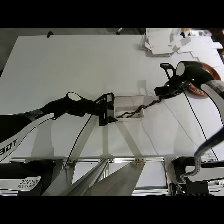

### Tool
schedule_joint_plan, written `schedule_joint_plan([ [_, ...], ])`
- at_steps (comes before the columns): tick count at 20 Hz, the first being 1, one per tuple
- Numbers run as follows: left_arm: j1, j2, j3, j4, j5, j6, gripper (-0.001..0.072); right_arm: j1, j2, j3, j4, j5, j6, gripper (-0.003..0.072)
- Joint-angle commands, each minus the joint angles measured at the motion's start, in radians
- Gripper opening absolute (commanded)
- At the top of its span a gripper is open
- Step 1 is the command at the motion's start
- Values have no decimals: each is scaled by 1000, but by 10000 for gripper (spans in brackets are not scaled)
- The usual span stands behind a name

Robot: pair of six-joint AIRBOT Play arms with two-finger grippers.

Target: Fold the box and place the chain.

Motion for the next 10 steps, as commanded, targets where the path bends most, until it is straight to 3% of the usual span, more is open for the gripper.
schedule_joint_plan([
  [1,0,0,0,0,0,0,151,0,-5,0,0,23,43,236],
  [10,0,0,0,0,0,0,151,0,-32,0,-1,24,49,194],
])
